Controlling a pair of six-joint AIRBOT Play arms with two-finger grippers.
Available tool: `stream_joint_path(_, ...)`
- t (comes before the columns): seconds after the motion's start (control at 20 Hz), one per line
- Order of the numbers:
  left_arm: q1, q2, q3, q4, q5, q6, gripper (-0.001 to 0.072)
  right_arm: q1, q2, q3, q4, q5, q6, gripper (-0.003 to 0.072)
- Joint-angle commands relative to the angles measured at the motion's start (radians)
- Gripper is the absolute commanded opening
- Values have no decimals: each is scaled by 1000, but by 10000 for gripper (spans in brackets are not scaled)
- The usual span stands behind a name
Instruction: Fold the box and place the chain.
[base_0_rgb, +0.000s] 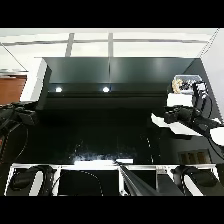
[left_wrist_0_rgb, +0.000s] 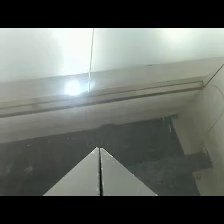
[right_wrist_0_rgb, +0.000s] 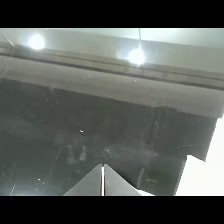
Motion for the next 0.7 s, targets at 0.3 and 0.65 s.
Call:
stream_joint_path(0.3, 0, -2, 0, -89, 212, 0, 28, -187, -69, 19, -101, -352, 122, 12)
stream_joint_path(0.65, 0, -31, -24, -217, 66, -2, 28, -974, -536, 377, -71, 106, 204, 12)
